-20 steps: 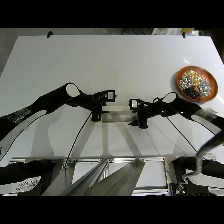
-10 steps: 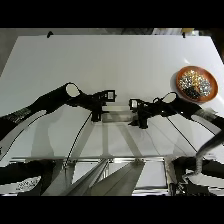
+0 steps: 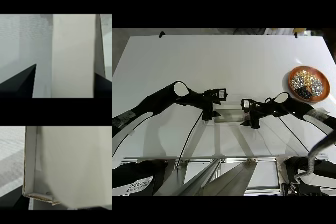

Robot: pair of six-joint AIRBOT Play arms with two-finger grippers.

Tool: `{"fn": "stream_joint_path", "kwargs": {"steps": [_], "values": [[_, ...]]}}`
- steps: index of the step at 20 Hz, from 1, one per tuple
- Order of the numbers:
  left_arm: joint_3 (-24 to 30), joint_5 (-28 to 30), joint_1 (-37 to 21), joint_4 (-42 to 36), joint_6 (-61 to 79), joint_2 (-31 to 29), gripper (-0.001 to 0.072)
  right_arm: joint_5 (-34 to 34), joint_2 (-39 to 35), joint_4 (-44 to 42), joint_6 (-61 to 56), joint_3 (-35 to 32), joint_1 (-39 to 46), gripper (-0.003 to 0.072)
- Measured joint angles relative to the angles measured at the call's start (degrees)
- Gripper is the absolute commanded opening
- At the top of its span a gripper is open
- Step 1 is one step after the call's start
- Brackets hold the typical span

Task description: Fold the box and place the chain.

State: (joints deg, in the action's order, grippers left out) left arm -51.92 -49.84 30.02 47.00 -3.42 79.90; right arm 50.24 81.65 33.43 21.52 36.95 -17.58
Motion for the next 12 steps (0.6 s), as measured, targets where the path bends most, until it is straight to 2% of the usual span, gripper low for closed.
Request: {"fn": "stream_joint_path", "kwargs": {"steps": [6, 7, 8, 9, 12], "values": [[0.0, -3.2, 0.0, 17.3, -17.1, -6.1, 0.0545, 0.0, 0.0, 0.0, 0.0, 0.0, 0.0, 0.0336], [0.0, -4.5, 0.0, 19.4, -19.4, -7.4, 0.0431, 0.0, 0.0, 0.0, 0.0, 0.0, 0.0, 0.0336], [0.0, -5.9, 0.0, 20.9, -21.2, -8.8, 0.0180, 0.0, 0.0, 0.0, 0.0, 0.0, 0.0, 0.0336], [0.0, -7.6, 0.0, 22.1, -23.0, -10.3, -0.0003, 0.0, 0.0, 0.0, 0.0, 0.0, 0.0, 0.0336], [0.0, -12.6, 0.2, 21.6, -27.0, -13.4, 0.0001, 0.0, 0.0, 0.0, 0.0, 0.0, 0.0, 0.0336]]}}
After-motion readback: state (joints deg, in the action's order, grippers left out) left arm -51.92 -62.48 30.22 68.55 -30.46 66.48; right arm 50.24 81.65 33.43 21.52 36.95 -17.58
